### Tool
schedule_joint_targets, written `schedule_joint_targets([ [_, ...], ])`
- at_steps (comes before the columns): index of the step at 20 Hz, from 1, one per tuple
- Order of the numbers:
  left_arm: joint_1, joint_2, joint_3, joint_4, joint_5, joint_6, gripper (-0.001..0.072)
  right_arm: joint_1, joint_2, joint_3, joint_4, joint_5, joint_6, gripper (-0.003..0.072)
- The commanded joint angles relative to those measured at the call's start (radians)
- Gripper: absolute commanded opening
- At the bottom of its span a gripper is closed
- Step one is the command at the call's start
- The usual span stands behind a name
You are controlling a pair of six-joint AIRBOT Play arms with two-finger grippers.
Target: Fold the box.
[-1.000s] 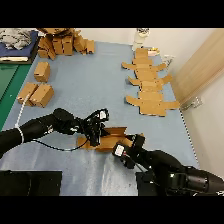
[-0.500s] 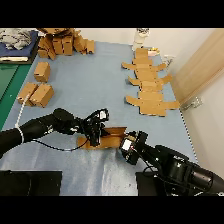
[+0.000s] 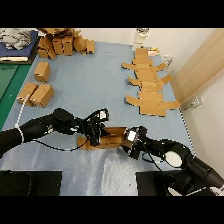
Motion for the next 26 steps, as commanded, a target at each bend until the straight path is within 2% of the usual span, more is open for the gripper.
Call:
schedule_joint_targets([
  [1, 0.0, -0.001, 0.0, 0.0, 0.0, 0.0, 0.0013, -0.173, -0.113, 0.053, 0.385, 0.167, -0.501, 0.072],
  [4, 0.0, -0.001, 0.0, 0.0, 0.0, 0.0, 0.0013, -0.285, -0.262, 0.151, 0.449, 0.326, -0.663, 0.072],
  [9, 0.0, -0.001, 0.0, 0.0, 0.0, 0.0, 0.0013, -0.292, -0.426, 0.201, 0.448, 0.399, -0.676, 0.072],
  [22, 0.0, -0.001, 0.0, 0.0, 0.0, 0.0, 0.0013, -0.291, -0.428, 0.201, 0.421, 0.399, -0.673, 0.0713],
  [26, 0.0, -0.001, 0.0, 0.0, 0.0, 0.0, 0.0013, -0.29, -0.439, 0.201, 0.424, 0.359, -0.673, 0.0713],
])
